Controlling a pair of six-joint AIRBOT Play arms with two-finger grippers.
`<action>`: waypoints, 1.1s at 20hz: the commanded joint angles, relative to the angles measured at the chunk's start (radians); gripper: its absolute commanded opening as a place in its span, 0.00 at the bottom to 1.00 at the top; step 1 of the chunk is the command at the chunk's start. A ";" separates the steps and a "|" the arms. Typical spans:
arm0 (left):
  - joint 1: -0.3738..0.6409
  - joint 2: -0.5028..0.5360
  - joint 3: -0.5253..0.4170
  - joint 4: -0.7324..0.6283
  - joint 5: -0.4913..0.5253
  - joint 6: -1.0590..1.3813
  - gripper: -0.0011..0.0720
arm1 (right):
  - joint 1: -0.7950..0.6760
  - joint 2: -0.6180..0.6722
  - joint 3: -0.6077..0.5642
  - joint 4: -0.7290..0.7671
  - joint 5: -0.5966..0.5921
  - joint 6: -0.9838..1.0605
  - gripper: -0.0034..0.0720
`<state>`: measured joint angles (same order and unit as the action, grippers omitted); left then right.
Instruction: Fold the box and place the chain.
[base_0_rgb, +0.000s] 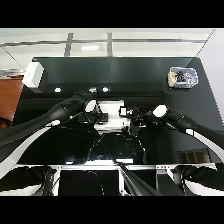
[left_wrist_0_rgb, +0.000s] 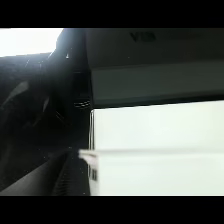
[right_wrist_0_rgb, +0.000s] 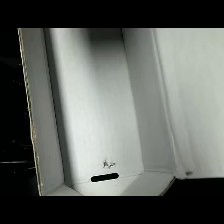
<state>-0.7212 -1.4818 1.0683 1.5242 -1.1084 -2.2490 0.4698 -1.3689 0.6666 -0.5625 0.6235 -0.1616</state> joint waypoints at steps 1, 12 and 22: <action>-0.007 -0.011 0.003 0.009 0.001 -0.061 0.55 | 0.000 0.000 0.000 0.000 0.000 0.000 0.35; -0.010 -0.012 0.003 0.003 0.008 -0.063 0.06 | 0.000 0.000 0.000 0.000 0.000 0.000 0.35; -0.010 -0.012 0.003 0.001 -0.013 -0.062 0.05 | 0.000 0.000 0.000 0.001 0.000 0.000 0.35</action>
<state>-0.7311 -1.4940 1.0710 1.5257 -1.1049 -2.3112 0.4698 -1.3689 0.6670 -0.5621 0.6239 -0.1616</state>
